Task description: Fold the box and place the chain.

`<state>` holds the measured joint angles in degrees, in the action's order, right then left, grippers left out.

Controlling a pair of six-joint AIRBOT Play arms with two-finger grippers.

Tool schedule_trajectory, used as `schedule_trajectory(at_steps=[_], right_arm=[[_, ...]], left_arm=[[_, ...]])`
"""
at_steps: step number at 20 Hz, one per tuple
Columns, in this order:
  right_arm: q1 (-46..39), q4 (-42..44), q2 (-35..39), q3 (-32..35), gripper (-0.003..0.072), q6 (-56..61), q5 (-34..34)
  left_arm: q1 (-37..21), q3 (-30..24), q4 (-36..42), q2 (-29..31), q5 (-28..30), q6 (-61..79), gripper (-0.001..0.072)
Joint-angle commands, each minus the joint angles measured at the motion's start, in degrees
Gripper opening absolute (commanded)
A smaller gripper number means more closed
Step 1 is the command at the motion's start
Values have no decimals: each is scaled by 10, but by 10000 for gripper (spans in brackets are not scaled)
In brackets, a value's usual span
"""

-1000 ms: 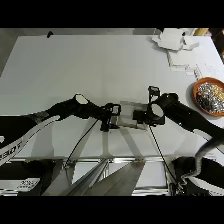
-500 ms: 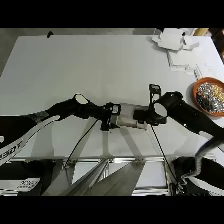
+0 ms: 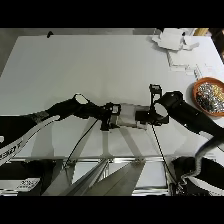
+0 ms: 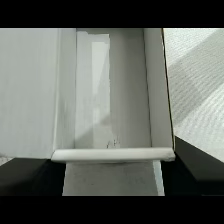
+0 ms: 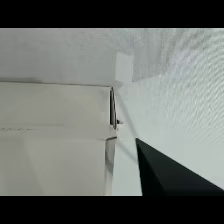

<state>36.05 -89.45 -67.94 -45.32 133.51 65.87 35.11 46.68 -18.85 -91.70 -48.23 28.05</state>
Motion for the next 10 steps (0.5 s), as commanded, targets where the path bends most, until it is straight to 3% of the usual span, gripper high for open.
schedule_trajectory(at_steps=[1, 5, 10], right_arm=[[1, -5, -13, 2, 464, -4, -5], [1, 12, -16, 2, 459, -20, -47], [27, 12, -58, 2, 454, -21, -52]], left_arm=[[0, 0, 0, 0, 0, 0, 432], [0, 0, 0, 0, 0, 0, 432], [0, 0, 0, 0, 0, 0, 432]])
